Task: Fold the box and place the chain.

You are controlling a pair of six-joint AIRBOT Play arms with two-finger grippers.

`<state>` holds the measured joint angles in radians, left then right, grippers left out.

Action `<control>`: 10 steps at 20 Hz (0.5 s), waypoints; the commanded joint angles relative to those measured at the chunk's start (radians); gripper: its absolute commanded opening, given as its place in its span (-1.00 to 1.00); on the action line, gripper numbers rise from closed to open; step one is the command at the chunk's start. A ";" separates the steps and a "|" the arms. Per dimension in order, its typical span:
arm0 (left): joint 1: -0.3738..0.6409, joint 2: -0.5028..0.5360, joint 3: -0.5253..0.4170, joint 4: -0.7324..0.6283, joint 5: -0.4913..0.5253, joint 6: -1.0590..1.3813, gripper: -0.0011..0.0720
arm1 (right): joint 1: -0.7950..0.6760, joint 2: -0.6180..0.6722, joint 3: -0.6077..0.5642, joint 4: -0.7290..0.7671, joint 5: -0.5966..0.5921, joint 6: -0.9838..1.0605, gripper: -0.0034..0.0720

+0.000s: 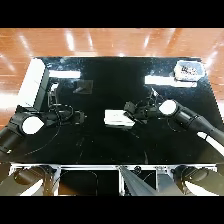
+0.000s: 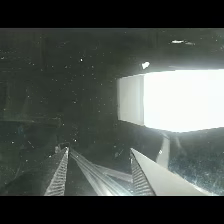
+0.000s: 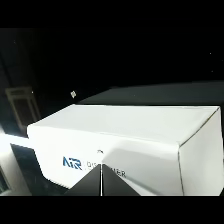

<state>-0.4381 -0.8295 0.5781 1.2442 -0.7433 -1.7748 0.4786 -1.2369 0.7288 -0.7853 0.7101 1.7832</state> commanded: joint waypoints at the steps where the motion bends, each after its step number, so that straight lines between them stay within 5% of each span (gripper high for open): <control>1: 0.000 0.000 0.020 -0.001 -0.009 0.021 0.42 | -0.015 0.007 0.043 0.063 0.087 -0.080 -0.83; 6: 0.000 -0.003 0.089 0.000 -0.016 0.104 0.42 | -0.107 0.101 0.055 0.075 0.190 -0.140 -0.83; 10: 0.000 -0.093 0.220 -0.022 -0.034 0.449 0.42 | -0.239 0.209 0.055 -0.015 0.303 -0.172 -0.83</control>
